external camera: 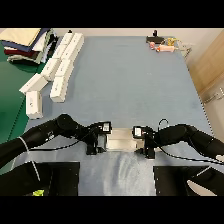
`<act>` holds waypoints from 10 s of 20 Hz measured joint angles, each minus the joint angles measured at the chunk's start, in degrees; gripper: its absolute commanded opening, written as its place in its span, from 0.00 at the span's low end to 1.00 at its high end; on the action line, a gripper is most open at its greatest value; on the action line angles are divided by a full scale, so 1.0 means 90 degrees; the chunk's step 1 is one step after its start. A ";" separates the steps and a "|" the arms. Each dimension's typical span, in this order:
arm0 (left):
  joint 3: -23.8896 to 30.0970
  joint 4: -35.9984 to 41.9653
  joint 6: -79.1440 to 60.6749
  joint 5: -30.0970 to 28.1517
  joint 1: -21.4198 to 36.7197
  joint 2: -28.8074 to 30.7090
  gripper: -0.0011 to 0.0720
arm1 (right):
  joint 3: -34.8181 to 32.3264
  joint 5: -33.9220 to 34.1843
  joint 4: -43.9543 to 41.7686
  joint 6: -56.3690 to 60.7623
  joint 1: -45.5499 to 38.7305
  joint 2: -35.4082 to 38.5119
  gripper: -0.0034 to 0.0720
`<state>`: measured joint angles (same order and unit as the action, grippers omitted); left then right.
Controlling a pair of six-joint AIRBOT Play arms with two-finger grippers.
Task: Fold the box.
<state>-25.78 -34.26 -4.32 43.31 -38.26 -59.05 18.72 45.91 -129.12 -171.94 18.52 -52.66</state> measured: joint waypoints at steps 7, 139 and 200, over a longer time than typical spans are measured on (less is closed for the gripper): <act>-0.0080 0.0350 -0.0882 -0.0153 0.0007 -0.0340 0.96 | 0.0000 0.0000 -0.0002 0.0002 0.0000 0.0000 0.73; 0.0063 0.0801 -0.1209 -0.0573 -0.0313 -0.0580 0.71 | 0.1382 -0.0160 -0.0364 0.5790 0.0012 0.0153 0.05; 0.0068 0.0831 -0.1190 -0.0585 -0.0313 -0.0580 0.71 | 0.0544 0.0726 0.3014 0.5190 0.1435 0.1447 0.05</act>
<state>-25.17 -26.79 -15.03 38.04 -41.08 -64.27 23.62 52.45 -102.00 -125.23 31.44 -39.64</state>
